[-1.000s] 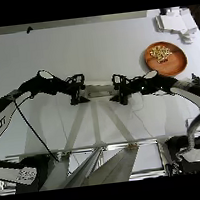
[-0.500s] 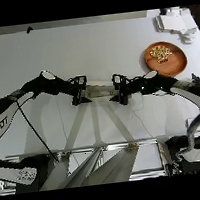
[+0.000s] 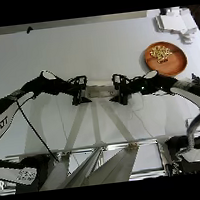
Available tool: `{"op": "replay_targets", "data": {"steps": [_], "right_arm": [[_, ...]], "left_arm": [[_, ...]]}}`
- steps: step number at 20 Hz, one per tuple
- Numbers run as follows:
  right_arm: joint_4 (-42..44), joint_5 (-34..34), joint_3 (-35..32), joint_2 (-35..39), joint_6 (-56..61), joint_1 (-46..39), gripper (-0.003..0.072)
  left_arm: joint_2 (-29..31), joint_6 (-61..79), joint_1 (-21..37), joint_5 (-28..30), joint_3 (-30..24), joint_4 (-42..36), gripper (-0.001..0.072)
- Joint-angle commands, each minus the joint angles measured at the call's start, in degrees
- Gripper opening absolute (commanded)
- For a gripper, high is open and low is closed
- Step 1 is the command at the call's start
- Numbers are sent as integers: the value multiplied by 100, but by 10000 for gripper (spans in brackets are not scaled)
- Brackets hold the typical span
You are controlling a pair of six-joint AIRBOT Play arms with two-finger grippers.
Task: Fold the box and place the chain.
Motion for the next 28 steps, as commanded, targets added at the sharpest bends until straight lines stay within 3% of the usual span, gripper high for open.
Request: {"op": "replay_targets", "data": {"steps": [1, 4, 10, 11, 12, 13, 14, 16, 18, 23, 28], "right_arm": [[-31, 4, -2, 127, 144, -96, 658], [-398, -20, -2, 505, 184, -415, 659], [-3523, 251, -2, 1825, 2146, -592, 647], [-3672, 452, -2, 2052, 2365, -592, 598], [-3622, 686, 0, 2247, 2529, -590, 398], [-3416, 1029, -2, 2422, 2579, -590, 93], [-3069, 1300, -2, 2516, 2570, -577, 10], [-2240, 1469, -2, 2533, 2586, -468, 11], [-1700, 964, -2, 2522, 2643, -175, 11], [-1381, -2020, -2, 2238, 3386, 872, 7], [-1281, -3550, -2, 1132, 3866, 1034, 7]], "left_arm": [[-2, -4, 0, -2, -4, 2, 115], [-2, -4, 0, -2, -4, 2, 115], [-2, -4, 0, -4, -4, 2, 115], [-2, -4, 0, -4, -4, 2, 115], [-2, -4, 0, -4, -4, 2, 115], [-2, -4, 0, -4, -4, 2, 115], [-2, -4, 0, -7, -4, 2, 115], [-2, -4, 0, -7, -4, 2, 115], [-2, -4, 0, -7, -4, 2, 115], [-2, -4, -2, -7, -4, 2, 115], [-2, -4, 0, -9, -4, 2, 115]]}}
